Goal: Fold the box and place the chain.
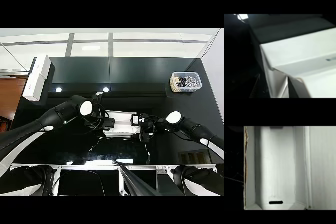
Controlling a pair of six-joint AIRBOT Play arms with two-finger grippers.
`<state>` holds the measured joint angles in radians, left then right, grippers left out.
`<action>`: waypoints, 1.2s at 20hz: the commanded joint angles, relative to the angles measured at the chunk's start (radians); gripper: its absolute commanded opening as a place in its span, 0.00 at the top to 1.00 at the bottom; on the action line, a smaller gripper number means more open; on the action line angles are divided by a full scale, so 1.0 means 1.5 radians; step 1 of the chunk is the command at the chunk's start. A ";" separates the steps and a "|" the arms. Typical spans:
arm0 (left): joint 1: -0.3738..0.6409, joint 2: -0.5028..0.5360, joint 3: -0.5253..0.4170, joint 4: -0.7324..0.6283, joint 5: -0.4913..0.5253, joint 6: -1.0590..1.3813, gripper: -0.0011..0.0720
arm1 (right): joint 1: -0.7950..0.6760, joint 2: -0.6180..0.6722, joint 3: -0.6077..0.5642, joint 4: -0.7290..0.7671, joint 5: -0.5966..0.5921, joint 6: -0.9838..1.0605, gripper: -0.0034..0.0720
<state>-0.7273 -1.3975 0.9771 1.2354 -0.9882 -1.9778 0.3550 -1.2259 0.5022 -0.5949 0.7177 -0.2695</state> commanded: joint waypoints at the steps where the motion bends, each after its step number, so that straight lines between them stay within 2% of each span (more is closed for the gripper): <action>1: -0.018 -0.002 0.001 0.081 0.000 -0.084 0.43 | 0.001 -0.001 0.000 0.000 0.000 0.000 0.87; 5: -0.041 -0.029 0.033 0.099 -0.010 -0.122 0.43 | 0.001 -0.001 0.000 0.000 0.000 0.000 0.87; 8: -0.057 -0.076 0.095 0.161 -0.077 -0.154 0.43 | 0.001 -0.001 0.000 0.000 0.000 0.000 0.87; 10: -0.060 -0.087 0.106 0.177 -0.095 -0.185 0.45 | 0.001 -0.001 0.000 0.000 0.000 0.000 0.87; 12: -0.060 -0.087 0.106 0.177 -0.093 -0.195 0.65 | 0.001 -0.001 0.000 0.000 0.000 0.000 0.87; 20: -0.071 -0.100 0.107 0.160 -0.083 -0.221 0.66 | 0.001 -0.001 0.000 0.000 0.000 0.000 0.87; 21: -0.072 -0.102 0.107 0.160 -0.082 -0.221 0.68 | 0.001 -0.001 0.000 0.000 0.000 0.000 0.87; 22: -0.072 -0.102 0.107 0.162 -0.082 -0.222 0.78 | 0.001 -0.001 0.000 0.000 0.000 0.000 0.87; 24: -0.072 -0.102 0.107 0.163 -0.083 -0.223 0.87 | 0.001 -0.001 0.000 0.000 0.000 0.000 0.87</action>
<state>-0.8341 -1.5471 1.1370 1.4761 -1.1103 -2.3032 0.3550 -1.2259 0.5022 -0.5953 0.7174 -0.2699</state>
